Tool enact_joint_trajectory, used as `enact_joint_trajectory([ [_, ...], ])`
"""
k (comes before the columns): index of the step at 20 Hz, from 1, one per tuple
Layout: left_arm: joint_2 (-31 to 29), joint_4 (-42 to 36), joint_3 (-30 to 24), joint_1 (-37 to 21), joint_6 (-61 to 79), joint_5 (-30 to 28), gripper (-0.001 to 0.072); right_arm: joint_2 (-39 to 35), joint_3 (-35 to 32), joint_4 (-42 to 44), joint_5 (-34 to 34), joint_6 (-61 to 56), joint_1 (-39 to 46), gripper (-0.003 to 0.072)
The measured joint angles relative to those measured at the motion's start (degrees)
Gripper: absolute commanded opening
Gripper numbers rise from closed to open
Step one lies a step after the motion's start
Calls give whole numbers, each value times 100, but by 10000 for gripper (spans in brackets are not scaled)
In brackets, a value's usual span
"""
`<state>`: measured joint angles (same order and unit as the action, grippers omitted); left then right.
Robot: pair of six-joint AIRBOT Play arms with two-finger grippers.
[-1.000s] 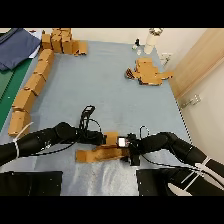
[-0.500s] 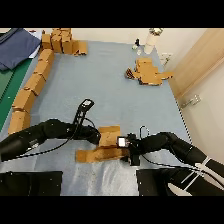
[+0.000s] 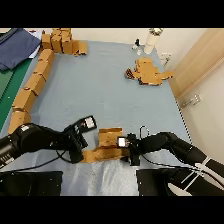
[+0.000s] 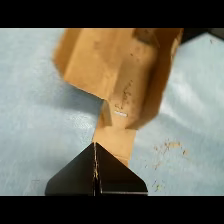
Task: Fold the box.
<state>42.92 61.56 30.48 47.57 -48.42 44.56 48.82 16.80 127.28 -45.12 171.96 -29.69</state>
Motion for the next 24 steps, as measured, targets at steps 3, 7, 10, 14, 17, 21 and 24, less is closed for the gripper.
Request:
enact_joint_trajectory([
  [3,-52,243,-267,566,173,-225,351,0,0,-2,0,0,0,578],
  [7,-72,343,-625,1095,227,-800,696,0,0,-2,0,0,0,578],
  [10,31,356,-745,1233,243,-1119,696,0,0,-2,0,2,0,578],
  [14,323,341,-798,1292,258,-1523,695,0,0,-2,2,0,0,578],
  [17,579,282,-813,1309,258,-1915,456,0,0,-2,0,0,0,578],
  [21,741,240,-813,1316,258,-2190,447,0,0,-2,0,0,0,578],
  [24,780,173,-813,1316,260,-2258,225,0,0,-2,2,0,0,578],
])
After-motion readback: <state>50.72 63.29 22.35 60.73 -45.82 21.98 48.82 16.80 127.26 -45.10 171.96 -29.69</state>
